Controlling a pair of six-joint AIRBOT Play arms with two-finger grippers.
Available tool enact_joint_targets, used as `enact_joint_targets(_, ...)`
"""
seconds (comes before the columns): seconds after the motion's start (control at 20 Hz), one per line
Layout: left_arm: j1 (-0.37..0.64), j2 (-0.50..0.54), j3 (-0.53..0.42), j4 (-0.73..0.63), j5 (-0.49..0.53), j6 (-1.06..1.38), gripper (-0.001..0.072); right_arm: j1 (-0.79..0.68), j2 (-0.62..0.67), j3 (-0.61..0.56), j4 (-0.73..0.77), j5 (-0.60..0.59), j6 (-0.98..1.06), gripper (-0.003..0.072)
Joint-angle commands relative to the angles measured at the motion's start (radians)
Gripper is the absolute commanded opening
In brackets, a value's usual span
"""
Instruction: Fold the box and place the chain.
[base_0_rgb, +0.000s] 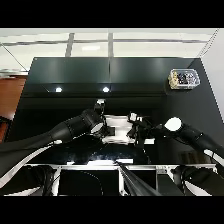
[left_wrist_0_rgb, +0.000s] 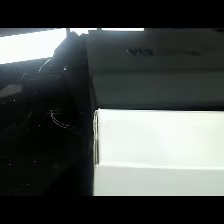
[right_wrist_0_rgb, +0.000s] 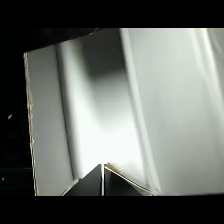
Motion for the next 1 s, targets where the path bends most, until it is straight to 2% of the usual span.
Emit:
enact_joint_targets(0.0, 0.000, -0.001, 0.000, -0.004, 0.000, 0.000, 0.0026, -0.094, 0.072, 0.029, -0.136, 0.071, 0.377, 0.0012)
enact_joint_targets(0.15, 0.000, -0.001, 0.000, -0.003, 0.002, 0.000, 0.0027, -0.352, 0.161, 0.047, -0.338, 0.169, 0.792, 0.0013)
enact_joint_targets(0.3, 0.000, -0.001, 0.000, -0.004, 0.001, 0.000, 0.0026, -0.637, 0.161, 0.027, -0.366, 0.229, 1.056, 0.0013)
enact_joint_targets(0.4, 0.000, -0.001, 0.000, -0.004, 0.001, 0.000, 0.0027, -0.743, 0.139, 0.000, -0.367, 0.284, 1.142, 0.0013)
enact_joint_targets(0.5, 0.000, -0.001, 0.000, -0.004, 0.000, 0.000, 0.0027, -0.744, 0.081, -0.034, -0.362, 0.358, 1.188, 0.0013)
enact_joint_targets(0.6, 0.000, -0.001, 0.000, -0.004, -0.002, 0.000, 0.0027, -0.670, 0.010, -0.056, -0.362, 0.417, 1.190, 0.0013)
enact_joint_targets(0.7, 0.000, -0.001, 0.000, -0.004, -0.001, 0.000, 0.0027, -0.565, -0.056, -0.058, -0.336, 0.413, 1.177, 0.0014)
enact_joint_targets(0.95, 0.000, -0.001, 0.000, -0.004, 0.000, 0.000, 0.0026, -0.376, -0.103, -0.057, 0.058, 0.363, 0.798, 0.0016)
